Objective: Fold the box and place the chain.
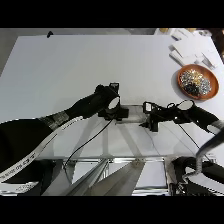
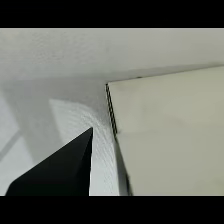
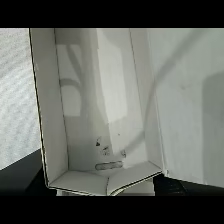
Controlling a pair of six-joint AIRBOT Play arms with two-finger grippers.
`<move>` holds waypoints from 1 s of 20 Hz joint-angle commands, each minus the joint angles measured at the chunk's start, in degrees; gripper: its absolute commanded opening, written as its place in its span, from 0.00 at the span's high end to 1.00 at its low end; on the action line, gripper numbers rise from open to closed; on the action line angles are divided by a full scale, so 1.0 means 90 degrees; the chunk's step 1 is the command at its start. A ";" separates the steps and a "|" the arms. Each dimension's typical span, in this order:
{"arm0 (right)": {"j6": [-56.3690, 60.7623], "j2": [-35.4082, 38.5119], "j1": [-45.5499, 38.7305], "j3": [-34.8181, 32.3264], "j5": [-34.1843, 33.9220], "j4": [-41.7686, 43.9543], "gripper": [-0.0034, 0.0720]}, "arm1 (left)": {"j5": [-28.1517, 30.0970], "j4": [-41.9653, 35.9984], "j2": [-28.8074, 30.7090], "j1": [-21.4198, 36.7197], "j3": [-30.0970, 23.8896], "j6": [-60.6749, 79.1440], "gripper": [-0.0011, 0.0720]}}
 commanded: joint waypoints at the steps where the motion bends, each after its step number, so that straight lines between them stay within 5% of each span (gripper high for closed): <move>1: 0.0000 0.0005 -0.0002 0.0000 0.0002 0.0000 0.53 | 0.0012 0.0061 -0.0243 -0.0061 0.0070 -0.0352 0.60; 7: 0.0000 0.0005 -0.0002 0.0000 0.0002 -0.0002 0.53 | 0.0109 0.0192 -0.0333 -0.0087 0.0070 -0.0352 0.98; 11: 0.0000 0.0005 -0.0002 0.0000 0.0002 0.0000 0.53 | 0.0112 0.0250 -0.0333 -0.0109 0.0070 -0.0352 0.97; 13: 0.0000 0.0005 -0.0002 0.0000 0.0002 0.0000 0.53 | 0.0112 0.0248 -0.0325 -0.0109 0.0073 -0.0347 0.76; 15: 0.0000 0.0005 -0.0002 0.0000 0.0002 0.0000 0.53 | 0.0102 0.0245 -0.0284 -0.0097 0.0070 -0.0313 0.72; 16: 0.0000 0.0005 -0.0002 0.0000 0.0002 -0.0002 0.53 | 0.0107 0.0253 -0.0248 -0.0083 0.0070 -0.0304 0.73; 18: 0.0000 0.0005 -0.0002 0.0000 0.0005 -0.0002 0.53 | 0.0102 0.0240 -0.0209 -0.0046 0.0070 -0.0308 0.94; 20: 0.0000 0.0005 -0.0002 0.0000 0.0002 -0.0002 0.53 | 0.0083 0.0209 -0.0211 -0.0046 0.0070 -0.0311 0.98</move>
